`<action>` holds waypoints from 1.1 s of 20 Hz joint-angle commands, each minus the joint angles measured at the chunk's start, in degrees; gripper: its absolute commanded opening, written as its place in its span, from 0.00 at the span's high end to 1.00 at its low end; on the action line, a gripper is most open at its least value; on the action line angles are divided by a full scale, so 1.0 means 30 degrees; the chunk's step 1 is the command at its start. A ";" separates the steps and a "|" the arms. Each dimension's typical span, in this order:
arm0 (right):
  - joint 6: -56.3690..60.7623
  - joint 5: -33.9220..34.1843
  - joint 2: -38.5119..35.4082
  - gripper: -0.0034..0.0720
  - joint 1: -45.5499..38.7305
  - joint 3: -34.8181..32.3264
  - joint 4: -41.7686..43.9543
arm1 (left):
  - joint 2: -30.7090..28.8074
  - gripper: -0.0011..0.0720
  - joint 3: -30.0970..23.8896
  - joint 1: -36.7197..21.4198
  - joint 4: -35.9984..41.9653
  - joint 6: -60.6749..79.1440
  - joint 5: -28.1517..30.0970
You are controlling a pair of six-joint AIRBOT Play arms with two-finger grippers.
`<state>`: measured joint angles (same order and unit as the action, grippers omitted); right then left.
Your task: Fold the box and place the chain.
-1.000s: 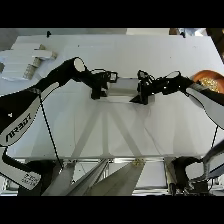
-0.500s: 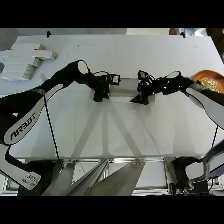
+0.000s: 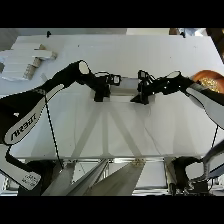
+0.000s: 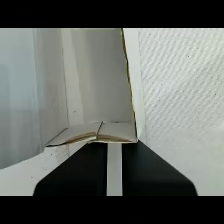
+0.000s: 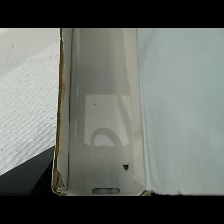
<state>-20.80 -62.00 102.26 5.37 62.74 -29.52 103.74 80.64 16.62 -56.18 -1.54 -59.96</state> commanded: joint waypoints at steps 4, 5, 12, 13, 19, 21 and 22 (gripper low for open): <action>-0.0029 -0.0058 -0.0015 0.40 0.0007 0.0000 -0.0015 | 0.0015 0.86 0.0007 0.0007 0.0007 -0.0015 0.0087; -0.0029 -0.0066 -0.0015 0.40 0.0007 0.0000 -0.0015 | 0.0015 0.86 0.0007 -0.0036 0.0007 -0.0051 0.0197; -0.0029 -0.0066 -0.0015 0.40 0.0015 0.0000 -0.0015 | -0.0007 0.80 0.0007 -0.0102 0.0794 -0.0998 0.1122; -0.0029 -0.0066 -0.0015 0.40 0.0015 0.0000 -0.0015 | -0.0007 0.73 0.0007 -0.0102 0.1268 -0.0991 0.0867; -0.0029 -0.0066 -0.0015 0.40 0.0007 0.0000 -0.0015 | -0.0007 0.44 0.0007 -0.0102 0.2149 -0.0991 0.0058; -0.0029 -0.0066 -0.0015 0.40 0.0015 0.0000 -0.0015 | -0.0007 0.44 0.0007 -0.0102 0.2149 -0.0998 -0.0138; -0.0029 -0.0066 -0.0015 0.40 0.0015 0.0000 -0.0015 | 0.0000 0.44 0.0007 -0.0102 0.2149 -0.0998 -0.0160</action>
<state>-21.04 -62.39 102.24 5.34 62.74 -29.61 103.77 80.64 16.29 -50.46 -4.49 -59.31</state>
